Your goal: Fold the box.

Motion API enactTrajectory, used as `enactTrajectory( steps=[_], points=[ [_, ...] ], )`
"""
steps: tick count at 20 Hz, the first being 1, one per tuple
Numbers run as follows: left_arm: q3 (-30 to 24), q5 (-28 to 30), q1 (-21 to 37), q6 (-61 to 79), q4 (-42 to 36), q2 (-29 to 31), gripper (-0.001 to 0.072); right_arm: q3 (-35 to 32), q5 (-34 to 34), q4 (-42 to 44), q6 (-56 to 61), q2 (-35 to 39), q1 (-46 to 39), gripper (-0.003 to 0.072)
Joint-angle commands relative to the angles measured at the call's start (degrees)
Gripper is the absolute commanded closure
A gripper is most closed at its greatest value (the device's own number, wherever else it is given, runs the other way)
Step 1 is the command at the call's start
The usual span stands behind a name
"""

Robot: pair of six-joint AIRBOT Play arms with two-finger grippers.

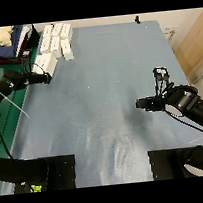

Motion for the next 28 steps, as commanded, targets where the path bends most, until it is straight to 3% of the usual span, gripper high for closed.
enactTrajectory(
  steps=[1,4,7,25,26,27,28],
  points=[
    [9.64,-1.81,0.66,-4.94,2.27,-9.18,0.0294,0.04,-1.01,0.79,0.57,-0.92,-0.02,0.0679],
    [12.61,-4.70,0.63,-5.09,2.43,-13.44,0.0294,0.04,-2.19,0.76,0.57,-0.92,-0.02,0.0679],
    [12.74,-3.91,0.68,-4.94,2.51,-15.08,0.0294,0.04,-2.25,0.72,0.57,-0.92,-0.02,0.0679],
    [12.74,-3.10,0.66,-4.57,1.99,-15.34,0.0292,0.04,-2.25,1.29,0.55,-0.90,0.02,0.0679],
    [12.74,-3.13,0.66,-4.57,2.12,-15.34,0.0262,0.04,-2.25,1.29,0.55,-0.90,0.02,0.0679],
    [12.74,-3.13,0.66,-4.59,2.23,-15.34,0.0139,0.04,-2.29,1.29,0.55,-0.90,0.02,0.0679],
    [12.74,-3.13,0.66,-4.57,2.25,-15.34,0.0133,0.04,-2.34,1.29,0.55,-0.90,0.02,0.0679]
  ],
)
